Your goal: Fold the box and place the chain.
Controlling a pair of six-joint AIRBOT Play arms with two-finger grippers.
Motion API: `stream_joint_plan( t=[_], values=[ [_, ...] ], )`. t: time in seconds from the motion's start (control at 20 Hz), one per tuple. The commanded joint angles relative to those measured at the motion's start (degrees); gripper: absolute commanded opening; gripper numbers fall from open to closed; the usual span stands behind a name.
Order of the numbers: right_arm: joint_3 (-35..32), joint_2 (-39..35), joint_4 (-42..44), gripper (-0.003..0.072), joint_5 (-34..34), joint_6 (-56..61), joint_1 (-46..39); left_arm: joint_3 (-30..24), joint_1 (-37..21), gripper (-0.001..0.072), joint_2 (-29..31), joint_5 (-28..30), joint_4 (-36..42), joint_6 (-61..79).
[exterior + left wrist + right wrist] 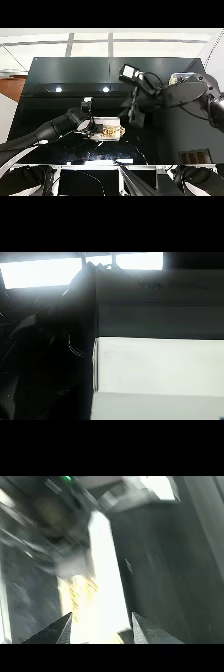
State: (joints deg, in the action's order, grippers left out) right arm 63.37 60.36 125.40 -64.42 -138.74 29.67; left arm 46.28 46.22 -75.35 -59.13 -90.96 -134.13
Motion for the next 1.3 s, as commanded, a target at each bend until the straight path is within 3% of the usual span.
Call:
stream_joint_plan(
  t=[0.0, 0.1, 0.25, 0.35, 0.45, 0.9, 1.25],
  values=[
    [-2.08, 0.17, -7.76, 0.0440, -2.95, 1.68, -6.62, -0.02, -0.07, 0.0035, -0.02, 0.11, -0.04, 0.00],
    [-8.17, 0.57, -6.95, 0.0440, -0.26, 1.62, -9.40, -0.02, -0.07, 0.0034, -0.02, 0.17, -0.07, 0.00],
    [-19.19, 2.27, -4.37, 0.0443, 12.41, 1.11, -7.08, -0.02, -0.07, 0.0034, -0.02, 0.09, -0.04, 0.00],
    [-23.65, 3.43, -4.48, 0.0711, 21.44, -4.28, -3.52, -0.02, -0.07, 0.0034, -0.02, 0.07, -0.04, 0.00],
    [-25.03, 5.07, -5.64, 0.0709, 25.94, -11.08, 0.02, -0.02, -0.07, 0.0035, -0.02, 0.04, -0.04, 0.00],
    [-25.07, 11.58, 1.05, 0.0700, 26.64, -29.05, 3.67, -0.02, -0.07, 0.0034, -0.02, -0.09, -0.04, 0.00],
    [-25.07, 13.53, 1.66, 0.0700, 27.45, -31.28, 6.58, -0.02, -0.07, 0.0035, -0.02, -0.07, -0.04, 0.00]
  ],
)
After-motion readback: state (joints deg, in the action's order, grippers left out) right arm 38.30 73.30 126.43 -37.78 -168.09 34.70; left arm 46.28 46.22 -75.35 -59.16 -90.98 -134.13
